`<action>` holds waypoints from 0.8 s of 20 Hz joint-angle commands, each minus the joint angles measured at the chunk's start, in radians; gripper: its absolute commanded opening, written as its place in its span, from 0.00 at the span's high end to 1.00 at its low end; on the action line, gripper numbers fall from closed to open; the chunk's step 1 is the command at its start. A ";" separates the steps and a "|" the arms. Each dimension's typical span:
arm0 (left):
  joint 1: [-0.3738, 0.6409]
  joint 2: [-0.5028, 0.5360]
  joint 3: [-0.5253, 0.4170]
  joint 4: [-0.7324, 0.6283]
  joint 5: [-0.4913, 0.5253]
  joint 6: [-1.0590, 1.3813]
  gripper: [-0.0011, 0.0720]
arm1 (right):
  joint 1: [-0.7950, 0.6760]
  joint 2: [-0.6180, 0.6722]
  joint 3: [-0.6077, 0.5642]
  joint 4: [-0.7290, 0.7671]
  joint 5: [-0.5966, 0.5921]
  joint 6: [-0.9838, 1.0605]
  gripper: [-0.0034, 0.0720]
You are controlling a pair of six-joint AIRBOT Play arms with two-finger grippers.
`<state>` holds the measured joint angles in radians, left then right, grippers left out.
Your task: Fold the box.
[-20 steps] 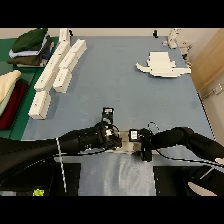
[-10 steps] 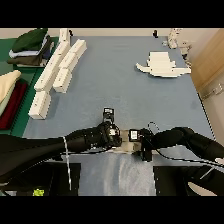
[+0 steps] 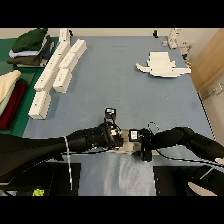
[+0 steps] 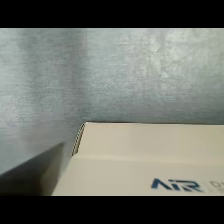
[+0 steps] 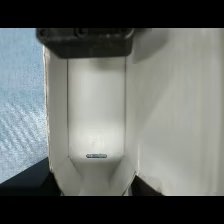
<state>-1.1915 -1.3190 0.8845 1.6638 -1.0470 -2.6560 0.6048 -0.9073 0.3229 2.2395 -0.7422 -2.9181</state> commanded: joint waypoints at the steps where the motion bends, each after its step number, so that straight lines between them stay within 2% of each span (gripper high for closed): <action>1: 0.000 0.002 0.001 -0.032 -0.004 -0.007 0.13 | 0.000 0.000 0.000 0.000 0.000 0.000 0.26; 3: 0.001 0.018 0.015 -0.045 -0.022 -0.003 0.14 | 0.000 0.001 0.000 0.000 0.000 0.000 0.26; 5: 0.002 0.060 0.049 -0.041 -0.082 0.028 0.13 | 0.000 0.000 0.000 0.000 0.000 0.000 0.26; 10: 0.001 0.248 0.095 -0.021 -0.337 0.076 0.14 | 0.000 0.000 0.000 0.000 0.000 0.000 0.26; 11: 0.001 0.283 0.094 -0.021 -0.392 0.074 0.21 | 0.000 0.000 0.000 0.000 0.000 0.000 0.26; 12: 0.000 0.311 0.094 -0.023 -0.426 0.065 0.76 | 0.000 0.000 0.000 0.000 0.000 0.000 0.26; 13: 0.000 0.329 0.094 -0.015 -0.430 0.083 0.97 | 0.000 0.000 0.000 0.000 0.000 0.000 0.26; 16: 0.003 0.341 0.094 0.016 -0.366 0.203 0.97 | 0.000 0.000 0.000 0.000 0.000 0.000 0.26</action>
<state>-1.1900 -1.0115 0.9752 1.6573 -1.4136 -2.5542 0.6048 -0.9073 0.3229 2.2395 -0.7422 -2.9181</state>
